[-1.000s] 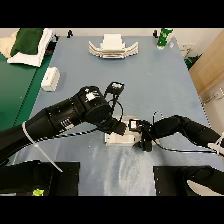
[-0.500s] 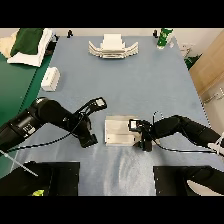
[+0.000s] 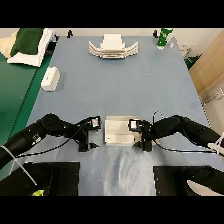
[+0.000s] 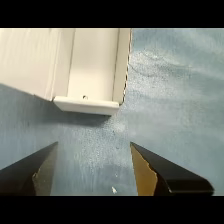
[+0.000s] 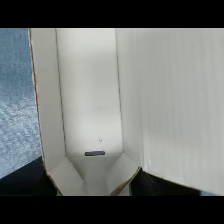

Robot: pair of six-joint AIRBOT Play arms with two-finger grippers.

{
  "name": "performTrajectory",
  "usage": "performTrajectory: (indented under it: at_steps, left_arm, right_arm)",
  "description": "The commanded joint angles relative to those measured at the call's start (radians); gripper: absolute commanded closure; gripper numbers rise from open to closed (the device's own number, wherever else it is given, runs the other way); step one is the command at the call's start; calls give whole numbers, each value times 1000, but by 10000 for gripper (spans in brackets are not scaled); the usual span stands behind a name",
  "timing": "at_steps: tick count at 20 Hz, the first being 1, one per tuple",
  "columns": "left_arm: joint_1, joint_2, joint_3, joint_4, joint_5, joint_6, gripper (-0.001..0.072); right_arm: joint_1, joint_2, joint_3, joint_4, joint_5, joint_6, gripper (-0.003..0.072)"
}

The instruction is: Fold the box.

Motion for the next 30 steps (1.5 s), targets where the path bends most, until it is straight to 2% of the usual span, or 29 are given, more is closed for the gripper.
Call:
performTrajectory:
  at_steps: [1, 4, 14, 24, 25, 26, 27, 30]
  left_arm:
    - [-30, -88, -23, -132, 105, 193, 14]
    - [-66, -151, -8, -151, 158, 204, 14]
    - [-132, -285, 63, -172, 152, 204, 13]
    - [-158, -307, 72, -176, 159, 202, 16]
    - [-158, -307, 72, -176, 159, 200, 68]
    - [-158, -307, 72, -176, 159, 200, 195]
    - [-158, -307, 72, -176, 160, 200, 244]
    - [-158, -307, 72, -176, 160, 200, 241]
  right_arm:
    - [0, -1, 1, 0, 0, 0, 103]
    - [0, 0, 1, 0, 0, 0, 103]
    - [0, -1, 1, 0, 0, 0, 103]
    - [0, -1, 1, 0, 0, 0, 103]
    - [0, -1, 1, 0, 0, 0, 103]
    - [0, 0, 1, 0, 0, 0, 104]
    - [0, -1, 1, 0, 0, 0, 103]
    - [0, 0, 1, 0, 0, 0, 103]
